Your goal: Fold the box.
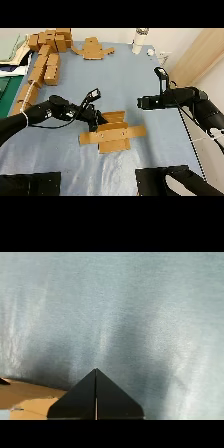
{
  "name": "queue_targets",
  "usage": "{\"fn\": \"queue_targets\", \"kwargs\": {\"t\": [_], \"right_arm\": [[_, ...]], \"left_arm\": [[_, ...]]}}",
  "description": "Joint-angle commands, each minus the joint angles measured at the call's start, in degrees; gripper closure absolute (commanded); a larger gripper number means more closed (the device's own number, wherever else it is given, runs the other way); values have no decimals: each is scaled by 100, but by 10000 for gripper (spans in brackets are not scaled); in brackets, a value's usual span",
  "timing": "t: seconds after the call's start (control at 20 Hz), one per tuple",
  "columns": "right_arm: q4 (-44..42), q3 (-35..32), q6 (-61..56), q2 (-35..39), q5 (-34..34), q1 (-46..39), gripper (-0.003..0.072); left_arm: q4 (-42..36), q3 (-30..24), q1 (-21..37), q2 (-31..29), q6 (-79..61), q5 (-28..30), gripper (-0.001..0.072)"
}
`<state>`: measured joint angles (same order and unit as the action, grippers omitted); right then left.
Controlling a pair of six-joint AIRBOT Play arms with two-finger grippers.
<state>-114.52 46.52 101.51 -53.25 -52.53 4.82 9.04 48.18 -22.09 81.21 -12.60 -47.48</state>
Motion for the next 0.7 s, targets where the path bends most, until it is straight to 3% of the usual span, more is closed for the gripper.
{"fn": "queue_targets", "kwargs": {"t": [0.0,0.4,0.65], "right_arm": [[-22,-55,-15,-2,20,-4,683],[-144,-216,-13,2,55,-2,683],[-144,-232,-13,0,35,-2,682]], "left_arm": [[-9,-234,-188,-66,-452,308,703],[-7,-439,-199,-42,-422,369,700],[-7,-479,-199,-48,-291,46,699]]}}
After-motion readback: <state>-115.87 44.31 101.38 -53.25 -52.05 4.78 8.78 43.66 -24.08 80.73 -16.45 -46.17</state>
